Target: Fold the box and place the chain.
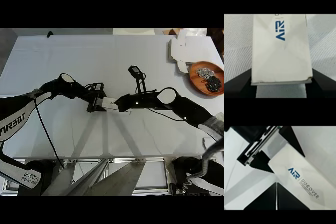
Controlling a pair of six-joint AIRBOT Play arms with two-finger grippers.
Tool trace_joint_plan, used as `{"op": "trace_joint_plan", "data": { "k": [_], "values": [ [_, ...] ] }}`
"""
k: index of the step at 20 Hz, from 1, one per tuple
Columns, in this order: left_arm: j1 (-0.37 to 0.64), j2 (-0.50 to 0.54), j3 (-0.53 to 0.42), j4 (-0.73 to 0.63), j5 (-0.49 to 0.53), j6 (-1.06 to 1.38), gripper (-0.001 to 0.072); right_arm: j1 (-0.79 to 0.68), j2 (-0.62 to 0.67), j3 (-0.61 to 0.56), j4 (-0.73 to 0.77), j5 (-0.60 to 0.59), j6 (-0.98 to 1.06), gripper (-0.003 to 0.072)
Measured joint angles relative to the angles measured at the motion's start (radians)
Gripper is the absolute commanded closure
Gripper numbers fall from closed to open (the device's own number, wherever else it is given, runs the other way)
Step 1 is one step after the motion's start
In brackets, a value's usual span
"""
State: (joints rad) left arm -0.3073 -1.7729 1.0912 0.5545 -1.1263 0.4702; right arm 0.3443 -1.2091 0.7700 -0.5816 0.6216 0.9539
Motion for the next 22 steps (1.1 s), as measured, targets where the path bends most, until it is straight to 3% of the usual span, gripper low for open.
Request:
{"op": "trace_joint_plan", "data": {
  "k": [10,22],
  "values": [
    [0.000,0.000,0.000,0.000,0.000,0.000,0.0374,-0.056,0.021,-0.156,0.085,-0.043,-0.019,0.0677],
    [0.000,0.000,0.000,0.000,0.000,0.000,0.0374,-0.058,0.022,-0.206,0.095,-0.071,-0.020,0.0677]
  ]
}}
